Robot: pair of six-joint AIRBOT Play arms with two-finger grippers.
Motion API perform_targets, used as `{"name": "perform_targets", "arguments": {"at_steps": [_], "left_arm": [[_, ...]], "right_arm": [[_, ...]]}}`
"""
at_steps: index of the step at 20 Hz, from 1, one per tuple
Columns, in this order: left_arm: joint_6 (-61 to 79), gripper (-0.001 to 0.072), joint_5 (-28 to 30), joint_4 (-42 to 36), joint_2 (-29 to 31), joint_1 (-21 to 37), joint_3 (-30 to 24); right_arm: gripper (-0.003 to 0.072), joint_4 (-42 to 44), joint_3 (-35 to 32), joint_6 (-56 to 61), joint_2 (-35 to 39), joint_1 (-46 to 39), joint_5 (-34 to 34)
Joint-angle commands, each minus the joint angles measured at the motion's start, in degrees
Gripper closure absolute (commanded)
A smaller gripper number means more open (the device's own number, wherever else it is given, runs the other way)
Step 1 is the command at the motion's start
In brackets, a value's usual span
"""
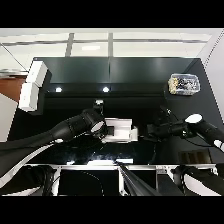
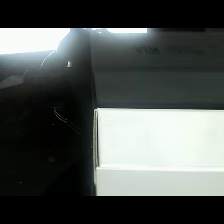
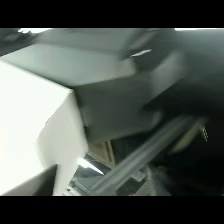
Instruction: Fold the box and place the chain.
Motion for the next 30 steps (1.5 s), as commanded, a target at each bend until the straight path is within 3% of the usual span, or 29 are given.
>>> {"name": "perform_targets", "arguments": {"at_steps": [1,6,8,10,11,13,17,24,26,30], "left_arm": [[0.0,0.0681,0.1,0.0,0.0,0.0,0.0],[0.0,0.0681,0.0,0.7,0.0,0.0,0.0],[0.0,0.0681,0.0,0.9,0.0,0.0,0.0],[0.0,0.0681,-0.4,0.9,0.0,0.0,0.0],[0.0,0.0681,-0.6,0.9,0.0,0.0,0.0],[0.0,0.0681,-0.8,0.9,0.0,0.0,0.0],[0.0,0.0681,-0.8,1.0,0.0,0.0,0.0],[0.0,0.0681,-0.7,1.2,0.0,0.0,0.0],[0.0,0.0681,-0.7,1.3,0.0,0.0,0.0],[0.0,0.0681,-0.6,1.5,0.0,0.0,0.0]], "right_arm": [[-0.0003,0.5,5.0,-1.1,-0.7,1.7,2.7],[-0.0001,0.5,7.5,0.9,-0.6,5.7,5.5],[0.0106,0.6,7.5,2.6,-0.6,9.5,2.5],[0.015,0.5,7.6,4.0,-0.6,12.9,-1.0],[0.0222,0.5,7.7,4.9,-0.6,14.3,-2.8],[0.0222,-1.6,8.5,8.4,-0.7,17.2,-6.3],[0.0222,-13.9,13.5,21.4,-0.6,24.3,-10.3],[0.0222,-23.0,17.7,35.0,-0.7,30.3,-9.6],[0.0268,-27.5,19.1,39.4,-0.7,32.4,-9.0],[0.0267,-38.0,22.3,49.9,-0.7,36.5,-6.4]]}}
